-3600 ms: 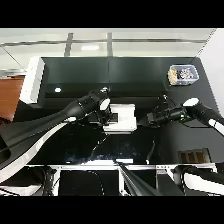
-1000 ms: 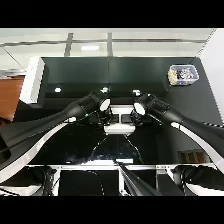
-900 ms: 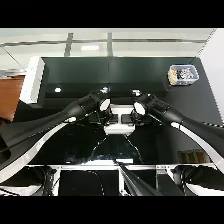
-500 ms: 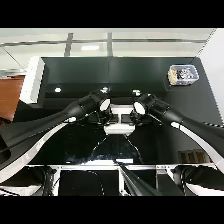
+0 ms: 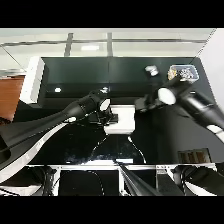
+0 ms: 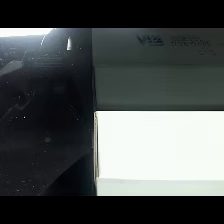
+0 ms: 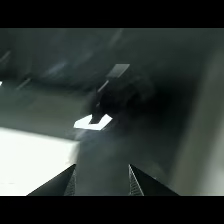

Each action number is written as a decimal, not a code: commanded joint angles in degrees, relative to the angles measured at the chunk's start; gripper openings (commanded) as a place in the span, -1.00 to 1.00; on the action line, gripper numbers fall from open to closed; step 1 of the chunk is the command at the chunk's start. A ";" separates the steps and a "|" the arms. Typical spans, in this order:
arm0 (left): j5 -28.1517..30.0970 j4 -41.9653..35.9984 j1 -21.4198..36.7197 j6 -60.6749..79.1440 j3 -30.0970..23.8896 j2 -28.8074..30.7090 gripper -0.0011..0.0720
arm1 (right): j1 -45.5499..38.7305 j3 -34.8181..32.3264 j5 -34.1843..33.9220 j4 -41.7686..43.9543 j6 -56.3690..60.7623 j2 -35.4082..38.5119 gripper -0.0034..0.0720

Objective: Fold the box and place the chain.

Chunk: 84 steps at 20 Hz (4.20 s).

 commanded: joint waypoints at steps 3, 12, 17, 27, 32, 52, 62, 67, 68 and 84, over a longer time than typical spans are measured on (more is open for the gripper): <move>0.11 0.00 0.02 0.00 0.02 0.00 -0.90 | -14.97 -2.80 -16.87 -25.31 -1.09 2.93 0.79; -0.09 -0.07 0.02 0.00 0.02 0.00 -0.90 | -41.55 32.39 -10.99 1.33 -0.42 -33.35 0.99; -0.48 -0.09 0.02 0.00 0.02 0.00 -0.90 | -43.76 55.12 1.33 3.23 0.44 -50.93 0.86; -0.55 -0.09 0.02 0.00 0.02 0.00 -0.90 | -43.80 55.76 -0.44 4.63 0.61 -55.87 0.64; -0.55 -0.11 0.02 0.00 0.02 0.00 -0.90 | -43.91 55.78 0.00 5.38 -0.22 -55.91 -0.31; -0.52 -0.09 0.02 0.00 0.02 0.00 -0.90 | -43.04 37.66 6.82 37.64 -32.46 6.78 -0.88; -0.52 -0.09 0.02 0.00 0.02 0.00 -0.90 | -31.74 22.91 20.76 52.39 -39.56 15.63 -0.88; -0.52 -0.09 0.02 0.00 0.02 0.00 -0.90 | -27.89 17.62 22.97 58.82 -40.13 15.63 -0.88; -0.50 -0.09 0.02 0.00 0.02 0.00 -0.90 | -27.17 16.41 22.75 59.69 -40.15 15.63 -0.87; -0.35 -0.09 0.02 0.00 0.02 0.00 -0.90 | -12.24 -16.94 -12.81 64.41 -41.83 10.40 -0.87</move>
